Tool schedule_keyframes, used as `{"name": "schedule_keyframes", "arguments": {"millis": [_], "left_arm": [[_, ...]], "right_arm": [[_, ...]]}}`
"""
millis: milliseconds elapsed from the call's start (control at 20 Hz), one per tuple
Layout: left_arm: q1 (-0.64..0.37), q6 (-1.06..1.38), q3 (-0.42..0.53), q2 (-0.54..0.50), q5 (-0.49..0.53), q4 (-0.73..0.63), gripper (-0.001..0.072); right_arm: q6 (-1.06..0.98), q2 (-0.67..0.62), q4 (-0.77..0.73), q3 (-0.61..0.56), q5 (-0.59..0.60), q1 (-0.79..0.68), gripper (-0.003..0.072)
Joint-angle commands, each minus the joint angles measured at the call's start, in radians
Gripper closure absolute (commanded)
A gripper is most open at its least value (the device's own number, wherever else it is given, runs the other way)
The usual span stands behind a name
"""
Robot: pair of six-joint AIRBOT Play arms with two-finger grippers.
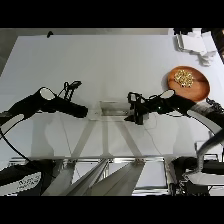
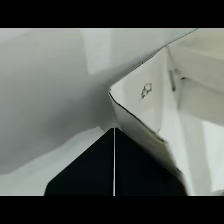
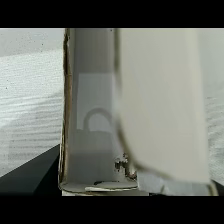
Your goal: Fold the box and place the chain.
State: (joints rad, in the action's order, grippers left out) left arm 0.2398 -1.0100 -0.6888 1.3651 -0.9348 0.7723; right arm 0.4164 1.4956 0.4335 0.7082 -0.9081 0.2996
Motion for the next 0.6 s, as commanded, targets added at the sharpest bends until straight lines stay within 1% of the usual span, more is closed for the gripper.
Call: {"name": "schedule_keyframes", "arguments": {"millis": [0,50,100,150,200,250,400,450,500,550], "left_arm": [[0.011,0.002,0.000,0.003,-0.004,-0.133,0.0677],[0.011,0.009,0.000,0.002,-0.005,-0.148,0.0569],[0.011,0.011,0.000,-0.002,-0.004,-0.153,0.0368],[0.011,0.012,0.000,-0.009,-0.004,-0.153,0.0329],[0.011,0.021,0.000,-0.017,-0.004,-0.154,0.0327],[0.010,0.026,0.000,-0.025,-0.004,-0.155,0.0311],[0.010,0.034,0.000,-0.050,-0.005,-0.161,0.0311],[0.010,0.045,0.000,-0.057,-0.005,-0.185,0.0310],[0.017,0.047,0.000,-0.058,-0.003,-0.222,0.0254],[0.027,0.064,0.000,-0.058,0.001,-0.249,0.0142]], "right_arm": [[0.000,0.000,0.000,0.000,0.000,0.000,0.0252],[0.000,0.000,0.000,0.000,0.000,0.000,0.0252],[0.000,0.000,0.000,0.000,0.000,0.000,0.0252],[0.000,0.000,0.000,0.000,0.000,0.000,0.0252],[0.000,0.000,0.000,0.000,0.000,0.000,0.0252],[0.000,0.000,0.000,0.000,0.000,0.000,0.0252],[0.000,0.000,0.000,0.000,0.000,0.000,0.0252],[0.000,0.000,0.000,0.000,0.000,0.000,0.0252],[0.000,0.000,0.000,0.000,0.000,0.000,0.0252],[0.000,0.000,0.000,0.000,0.000,0.000,0.0252]]}}
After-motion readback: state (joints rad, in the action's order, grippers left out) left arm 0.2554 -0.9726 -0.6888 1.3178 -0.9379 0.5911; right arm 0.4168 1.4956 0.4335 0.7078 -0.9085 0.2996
